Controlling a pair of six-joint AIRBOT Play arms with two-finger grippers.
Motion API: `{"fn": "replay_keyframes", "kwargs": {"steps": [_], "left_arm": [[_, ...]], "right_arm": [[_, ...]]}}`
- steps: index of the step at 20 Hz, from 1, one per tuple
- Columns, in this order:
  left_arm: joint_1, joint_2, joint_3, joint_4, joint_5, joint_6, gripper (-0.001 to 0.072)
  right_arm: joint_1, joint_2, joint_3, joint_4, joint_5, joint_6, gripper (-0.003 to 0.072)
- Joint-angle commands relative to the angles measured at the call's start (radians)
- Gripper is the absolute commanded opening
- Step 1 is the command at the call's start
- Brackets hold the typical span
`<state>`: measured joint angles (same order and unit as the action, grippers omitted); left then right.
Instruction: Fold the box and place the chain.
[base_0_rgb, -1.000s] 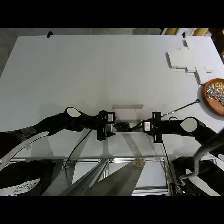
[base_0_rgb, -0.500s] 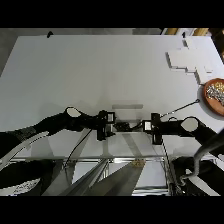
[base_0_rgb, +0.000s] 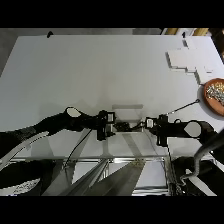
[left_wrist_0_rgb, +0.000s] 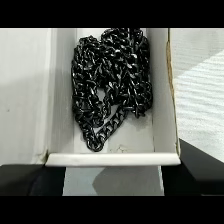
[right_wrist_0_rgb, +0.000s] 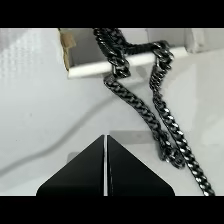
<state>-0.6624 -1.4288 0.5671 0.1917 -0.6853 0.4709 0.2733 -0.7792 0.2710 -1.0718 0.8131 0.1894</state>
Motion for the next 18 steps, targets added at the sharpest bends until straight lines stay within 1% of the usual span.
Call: {"fn": "replay_keyframes", "kwargs": {"steps": [1,2,3,8,12,18], "left_arm": [[0.0,0.0,0.0,0.0,0.0,0.0,0.0254],[0.0,0.0,0.0,0.0,0.0,0.0,0.0254],[0.0,0.0,0.0,0.0,0.0,0.0,0.0254],[0.0,0.0,0.0,0.0,0.0,0.0,0.0254],[0.0,0.0,0.0,0.0,0.0,0.0,0.0254],[0.0,0.0,0.0,0.0,0.0,0.0,0.0254]], "right_arm": [[0.001,0.051,0.001,-0.02,-0.031,0.056,0.0135],[0.001,0.049,0.001,-0.003,-0.054,0.014,0.0212],[0.001,0.045,0.001,0.023,-0.066,-0.029,0.0225],[0.001,0.001,-0.001,0.217,-0.063,-0.256,0.0225],[0.001,-0.053,-0.006,0.258,-0.053,-0.389,0.0223],[0.001,-0.065,-0.006,0.322,-0.06,-0.488,0.0219]]}}
